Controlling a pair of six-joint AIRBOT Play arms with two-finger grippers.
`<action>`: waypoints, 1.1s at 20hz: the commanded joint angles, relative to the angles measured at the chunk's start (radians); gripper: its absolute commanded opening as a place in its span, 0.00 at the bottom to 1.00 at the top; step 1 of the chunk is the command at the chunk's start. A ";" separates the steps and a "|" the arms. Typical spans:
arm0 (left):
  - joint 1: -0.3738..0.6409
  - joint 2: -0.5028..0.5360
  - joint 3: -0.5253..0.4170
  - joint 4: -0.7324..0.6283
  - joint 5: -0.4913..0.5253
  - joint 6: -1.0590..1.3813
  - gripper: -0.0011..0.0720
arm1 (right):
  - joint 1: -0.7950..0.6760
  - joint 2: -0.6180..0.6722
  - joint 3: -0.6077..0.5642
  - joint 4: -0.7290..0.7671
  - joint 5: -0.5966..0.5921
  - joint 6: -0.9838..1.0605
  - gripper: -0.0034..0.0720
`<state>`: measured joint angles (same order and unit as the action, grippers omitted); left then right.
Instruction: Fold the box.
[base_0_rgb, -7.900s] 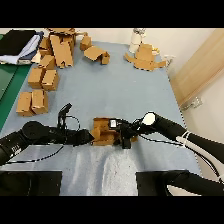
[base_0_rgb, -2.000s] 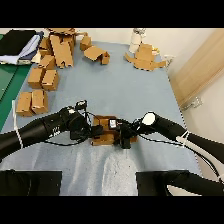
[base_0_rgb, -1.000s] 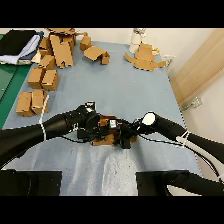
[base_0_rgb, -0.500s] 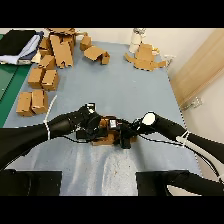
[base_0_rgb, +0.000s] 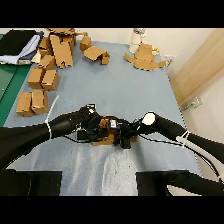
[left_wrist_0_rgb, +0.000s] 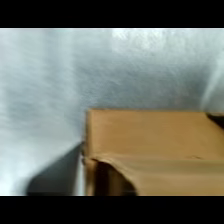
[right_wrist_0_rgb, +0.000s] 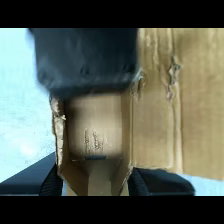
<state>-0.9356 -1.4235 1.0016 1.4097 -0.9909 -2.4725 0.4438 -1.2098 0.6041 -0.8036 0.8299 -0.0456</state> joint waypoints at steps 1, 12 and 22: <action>0.000 0.003 0.002 -0.001 -0.005 -0.008 0.91 | 0.000 0.000 0.001 0.000 0.000 -0.001 0.65; 0.002 0.089 0.021 -0.007 -0.004 -0.008 0.91 | 0.000 0.000 0.001 0.000 0.000 -0.001 0.65; 0.034 0.201 0.020 0.025 -0.146 -0.003 0.90 | 0.000 0.000 0.001 0.000 0.000 -0.001 0.65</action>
<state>-0.9146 -1.2381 1.0210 1.4139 -1.0470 -2.4805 0.4454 -1.2098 0.6048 -0.7975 0.8303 -0.0456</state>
